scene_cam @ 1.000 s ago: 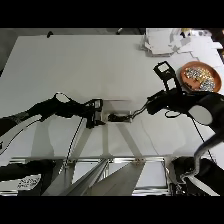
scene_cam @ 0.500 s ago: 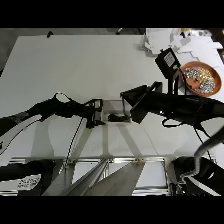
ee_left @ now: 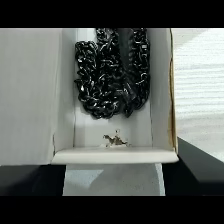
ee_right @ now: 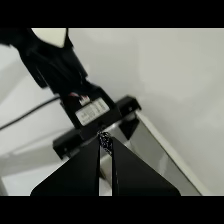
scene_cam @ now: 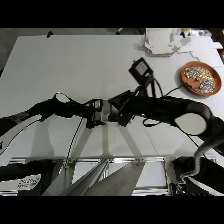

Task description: Fold the box and place the chain.

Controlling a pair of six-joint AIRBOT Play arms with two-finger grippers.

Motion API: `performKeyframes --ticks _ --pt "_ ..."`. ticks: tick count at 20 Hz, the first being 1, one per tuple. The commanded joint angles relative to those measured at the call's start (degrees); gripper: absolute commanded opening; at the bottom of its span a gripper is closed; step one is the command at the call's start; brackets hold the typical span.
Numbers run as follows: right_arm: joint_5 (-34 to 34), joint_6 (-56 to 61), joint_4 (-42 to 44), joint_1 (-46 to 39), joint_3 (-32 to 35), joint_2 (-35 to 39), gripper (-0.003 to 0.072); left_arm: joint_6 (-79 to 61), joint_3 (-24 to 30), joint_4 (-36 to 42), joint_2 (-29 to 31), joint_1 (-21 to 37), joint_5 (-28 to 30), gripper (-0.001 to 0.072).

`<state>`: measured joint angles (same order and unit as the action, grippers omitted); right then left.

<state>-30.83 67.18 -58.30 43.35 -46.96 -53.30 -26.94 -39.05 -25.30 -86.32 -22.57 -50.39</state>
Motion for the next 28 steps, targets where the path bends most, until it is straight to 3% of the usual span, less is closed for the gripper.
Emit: performKeyframes --ticks 1,7,10,14,17,20,24,28 --pt "-2.0 -0.2 0.0 0.3 0.0 -8.5 0.0023 0.0 0.0 0.0 0.0 0.0 0.0 0.0204" --pt "-2.6 -0.5 0.0 0.3 0.0 -18.4 0.0044 0.0 0.0 0.0 0.0 0.0 0.0 0.0204" --pt "-4.1 -1.7 0.0 0.2 -0.1 -18.1 0.0332 0.0 0.0 0.0 0.0 0.0 0.0 0.0204" --pt "-12.3 -0.4 -4.1 -1.9 -2.1 -13.3 0.0341 0.0 0.0 0.0 0.0 0.0 0.0 0.0204" --pt "-18.3 6.8 -14.2 -7.1 -5.3 -7.8 0.0261 0.0 0.0 0.0 0.0 0.0 0.0 0.0204" --pt "-18.4 15.6 -24.0 -14.8 -5.4 -3.1 0.026 0.0 0.0 0.0 0.0 0.0 0.0 0.0204" --pt "-18.9 18.6 -28.4 -23.2 -4.2 -5.7 0.0265 0.0 0.0 0.0 0.0 0.0 0.0 0.0204" --pt "-18.9 18.6 -28.5 -29.4 -0.7 -13.4 0.0437 0.0 0.0 0.0 0.0 0.0 0.0 0.0204"
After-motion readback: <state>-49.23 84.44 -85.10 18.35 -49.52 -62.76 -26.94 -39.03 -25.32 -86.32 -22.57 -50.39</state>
